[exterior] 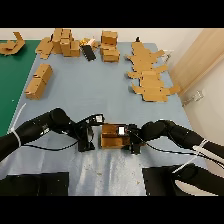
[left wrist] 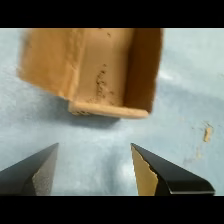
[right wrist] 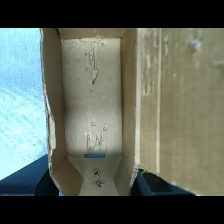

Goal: Fold the box.

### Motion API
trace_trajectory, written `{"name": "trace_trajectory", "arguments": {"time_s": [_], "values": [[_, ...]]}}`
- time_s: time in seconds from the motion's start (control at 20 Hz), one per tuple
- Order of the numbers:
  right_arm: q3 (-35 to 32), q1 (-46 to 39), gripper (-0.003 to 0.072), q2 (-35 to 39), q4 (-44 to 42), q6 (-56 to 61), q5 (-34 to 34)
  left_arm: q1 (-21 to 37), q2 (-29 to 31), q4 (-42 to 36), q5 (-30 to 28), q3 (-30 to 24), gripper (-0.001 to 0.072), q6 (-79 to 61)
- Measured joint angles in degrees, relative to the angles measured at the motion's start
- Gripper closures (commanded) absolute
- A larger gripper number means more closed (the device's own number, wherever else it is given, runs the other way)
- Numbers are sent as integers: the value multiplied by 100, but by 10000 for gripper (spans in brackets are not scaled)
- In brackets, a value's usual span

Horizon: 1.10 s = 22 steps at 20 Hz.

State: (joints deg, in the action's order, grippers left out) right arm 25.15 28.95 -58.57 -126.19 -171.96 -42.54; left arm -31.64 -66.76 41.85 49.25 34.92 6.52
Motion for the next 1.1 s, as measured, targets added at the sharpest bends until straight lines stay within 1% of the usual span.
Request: {"name": "trace_trajectory", "arguments": {"time_s": [0.1,0.15,0.3,0.4,0.45,0.6,0.85,1.1], "values": [[0,0,189,0,0,0,0,87,109,-315,-9,-234,12,-640],[0,0,190,0,0,0,0,90,131,-446,-101,-302,11,-898],[0,0,190,0,0,-2,0,-11,96,-660,-702,-417,12,-1392],[0,0,190,0,0,0,0,-48,55,-758,-944,-437,12,-1558],[0,0,190,0,0,0,0,-61,42,-791,-975,-444,12,-1602],[0,0,190,0,0,-2,0,-79,17,-874,-960,-446,12,-1692],[0,0,190,0,0,0,0,-96,11,-1180,-636,-433,12,-1709],[0,0,190,0,0,-2,0,-210,7,-1314,-557,-398,12,-1770]]}}
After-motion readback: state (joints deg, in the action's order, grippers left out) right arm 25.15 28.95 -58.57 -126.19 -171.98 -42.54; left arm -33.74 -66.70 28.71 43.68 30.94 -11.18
